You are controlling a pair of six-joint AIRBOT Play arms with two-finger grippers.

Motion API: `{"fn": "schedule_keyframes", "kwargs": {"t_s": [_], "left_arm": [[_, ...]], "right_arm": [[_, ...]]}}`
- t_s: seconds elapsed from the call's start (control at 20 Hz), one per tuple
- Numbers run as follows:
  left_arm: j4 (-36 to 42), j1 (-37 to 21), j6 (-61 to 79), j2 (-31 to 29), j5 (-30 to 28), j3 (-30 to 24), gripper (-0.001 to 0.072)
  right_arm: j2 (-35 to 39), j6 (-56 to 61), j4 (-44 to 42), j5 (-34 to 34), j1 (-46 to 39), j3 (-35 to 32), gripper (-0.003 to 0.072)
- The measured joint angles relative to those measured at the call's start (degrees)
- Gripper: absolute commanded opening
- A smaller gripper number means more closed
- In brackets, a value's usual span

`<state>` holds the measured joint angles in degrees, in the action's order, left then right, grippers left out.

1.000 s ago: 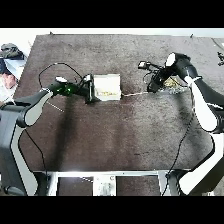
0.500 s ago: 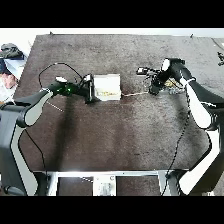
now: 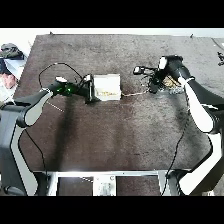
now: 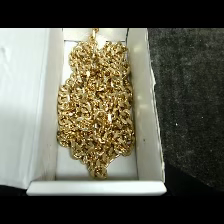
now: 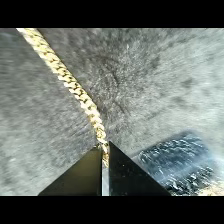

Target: Fold the box and place the chain.

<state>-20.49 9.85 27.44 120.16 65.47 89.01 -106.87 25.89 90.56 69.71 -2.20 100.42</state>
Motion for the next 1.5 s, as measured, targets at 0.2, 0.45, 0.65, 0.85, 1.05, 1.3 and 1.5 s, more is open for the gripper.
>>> {"fn": "schedule_keyframes", "kwargs": {"t_s": [0.2, 0.45, 0.65, 0.85, 1.05, 1.3, 1.5], "left_arm": [[0.0, 0.0, 0.0, 0.0, 0.0, 0.0, 0.0307], [0.0, 0.0, -0.02, 0.0, 0.0, 0.0, 0.0307], [0.0, 0.0, -0.02, 0.0, 0.0, 0.0, 0.0307], [-0.02, 0.0, -0.02, 0.0, 0.0, 0.0, 0.0307], [0.0, 0.0, -0.02, 0.0, 0.0, 0.0, 0.0307], [0.0, 0.0, -0.02, 0.0, 0.0, 0.0, 0.0307], [0.0, 0.0, -0.02, 0.0, 0.0, 0.0, 0.0307]], "right_arm": [[7.1, -0.66, -5.27, -0.33, 1.97, 0.0, -0.0019], [16.46, -0.94, -12.26, -2.71, 5.33, 0.0, -0.002], [21.27, -1.05, -14.45, -7.37, 10.75, 0.0, -0.002], [22.14, -0.52, -15.02, -14.03, 16.55, 0.0, -0.002], [19.91, 0.76, -15.08, -18.21, 20.04, 0.0, -0.002], [13.77, 3.69, -14.97, -19.58, 21.2, -0.07, -0.0014], [9.16, 7.63, -14.03, -19.8, 20.63, -0.11, 0.0282]]}}
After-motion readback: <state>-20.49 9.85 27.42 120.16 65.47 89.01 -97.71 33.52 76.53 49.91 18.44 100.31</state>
